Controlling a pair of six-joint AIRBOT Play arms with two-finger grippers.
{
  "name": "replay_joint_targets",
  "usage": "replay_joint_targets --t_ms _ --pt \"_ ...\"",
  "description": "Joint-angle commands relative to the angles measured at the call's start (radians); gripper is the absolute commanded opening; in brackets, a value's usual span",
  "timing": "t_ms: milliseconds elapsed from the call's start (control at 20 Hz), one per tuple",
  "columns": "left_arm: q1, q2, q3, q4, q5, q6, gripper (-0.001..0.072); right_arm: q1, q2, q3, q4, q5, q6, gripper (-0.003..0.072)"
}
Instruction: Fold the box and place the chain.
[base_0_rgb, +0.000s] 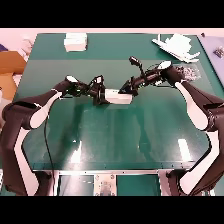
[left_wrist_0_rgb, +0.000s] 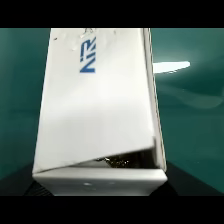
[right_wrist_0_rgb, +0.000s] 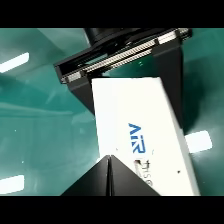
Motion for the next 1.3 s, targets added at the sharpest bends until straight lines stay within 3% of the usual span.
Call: replay_joint_targets --t_ms 0,650,950,1250 --pt "0.001 0.0 0.0 0.0 0.001 0.0 0.0362 0.011 -0.001 -0.045 0.0 0.009 -0.002 0.0016" --pt "0.001 0.0 0.0 0.0 0.001 0.0 0.0362 0.008 -0.003 -0.136 0.002 -0.087 -0.099 0.0014" --pt "0.001 0.0 0.0 0.0 0.001 0.0 0.0362 0.01 0.033 -0.097 0.142 0.072 -0.099 0.0013" --pt "0.001 0.0 0.0 0.0 0.001 0.0 0.0362 0.013 0.047 -0.102 0.169 0.025 -0.122 0.0013"
